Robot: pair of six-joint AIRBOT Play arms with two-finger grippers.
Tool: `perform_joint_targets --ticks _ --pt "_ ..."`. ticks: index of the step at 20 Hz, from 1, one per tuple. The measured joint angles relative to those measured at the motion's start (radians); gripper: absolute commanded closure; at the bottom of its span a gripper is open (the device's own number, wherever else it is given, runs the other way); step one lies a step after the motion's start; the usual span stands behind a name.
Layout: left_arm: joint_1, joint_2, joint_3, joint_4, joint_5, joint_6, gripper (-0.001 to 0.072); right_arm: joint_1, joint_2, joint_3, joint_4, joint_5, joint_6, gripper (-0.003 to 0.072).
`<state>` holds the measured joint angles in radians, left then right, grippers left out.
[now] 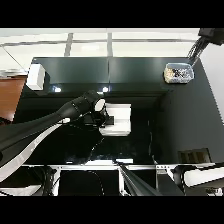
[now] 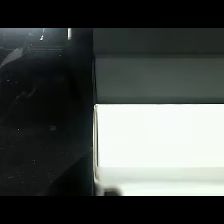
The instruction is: Fold the box and place the chain.
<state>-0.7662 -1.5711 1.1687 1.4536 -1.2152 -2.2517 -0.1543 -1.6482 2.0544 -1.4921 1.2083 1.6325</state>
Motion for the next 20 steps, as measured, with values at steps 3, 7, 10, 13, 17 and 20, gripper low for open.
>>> perform_joint_targets --ticks 3,7,10,13,17,20 --pt "0.000 0.000 0.000 0.000 0.000 0.000 0.0684 -0.001 0.024 -0.010 0.008 0.001 -0.010 0.0674" --pt "0.000 0.000 0.000 -0.007 -0.001 0.000 0.0684 -0.001 0.005 -0.018 0.006 -0.023 -0.015 0.0674" --pt "0.000 0.000 0.000 -0.007 -0.001 0.000 0.0684 -0.002 -0.039 -0.020 -0.013 -0.058 -0.017 0.0674" --pt "0.000 0.000 0.000 -0.007 -0.001 0.000 0.0684 -0.002 -0.103 -0.021 -0.051 -0.085 -0.013 0.0674" --pt "0.000 0.000 0.000 -0.007 -0.001 0.000 0.0684 -0.002 -0.178 -0.021 -0.135 -0.123 0.040 0.0674" --pt "0.000 0.000 0.000 -0.008 -0.001 0.000 0.0684 -0.002 -0.230 -0.021 -0.126 -0.144 0.056 0.0673"
